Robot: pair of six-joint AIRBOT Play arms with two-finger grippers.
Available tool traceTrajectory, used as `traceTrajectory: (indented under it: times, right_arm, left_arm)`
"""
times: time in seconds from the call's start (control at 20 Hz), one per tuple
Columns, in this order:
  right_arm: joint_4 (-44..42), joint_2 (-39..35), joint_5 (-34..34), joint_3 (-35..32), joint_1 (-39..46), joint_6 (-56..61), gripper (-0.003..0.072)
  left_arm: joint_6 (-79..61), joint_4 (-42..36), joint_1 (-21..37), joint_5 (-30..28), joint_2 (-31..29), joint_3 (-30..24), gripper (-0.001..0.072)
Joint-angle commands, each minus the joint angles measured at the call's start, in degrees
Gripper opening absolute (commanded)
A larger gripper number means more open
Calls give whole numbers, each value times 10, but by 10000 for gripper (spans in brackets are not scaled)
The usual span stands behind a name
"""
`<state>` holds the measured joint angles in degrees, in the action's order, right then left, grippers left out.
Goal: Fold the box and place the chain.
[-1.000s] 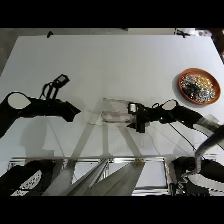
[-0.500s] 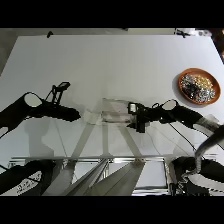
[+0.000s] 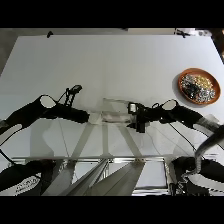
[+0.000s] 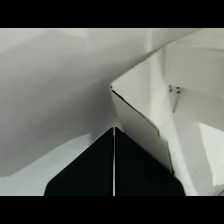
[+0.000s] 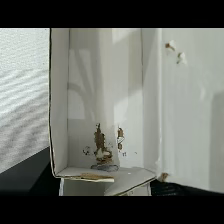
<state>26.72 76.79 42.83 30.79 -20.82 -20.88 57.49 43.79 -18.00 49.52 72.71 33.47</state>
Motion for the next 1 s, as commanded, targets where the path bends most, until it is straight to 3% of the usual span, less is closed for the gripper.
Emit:
traceTrajectory:
  times: [0.0, 0.15, 0.2, 0.25, 0.35, 0.9, 0.95]
  right_arm:
    - [0, 0, 0, 1, 0, 0, 446]
    - [0, 0, 0, 1, 0, 0, 446]
    - [0, 0, 0, 1, 0, 0, 446]
    - [0, 0, 0, 1, 0, 0, 446]
    - [0, 0, 0, 1, 0, 0, 446]
    - [0, 0, 0, 1, 0, 0, 446]
    - [0, 0, 0, 1, 0, 0, 446]
  left_arm:
    - [-37, -43, -22, -3, 2, 0, 5]
    - [-53, -56, -28, -2, -9, 0, 27]
    - [-65, -64, -28, -2, -17, 0, 68]
    - [-74, -72, -28, -2, -26, 0, 113]
    - [-83, -84, -28, -1, -42, 0, 303]
    - [-83, -115, -50, -15, -51, 0, 353]
    - [-83, -116, -53, -16, -51, 2, 382]
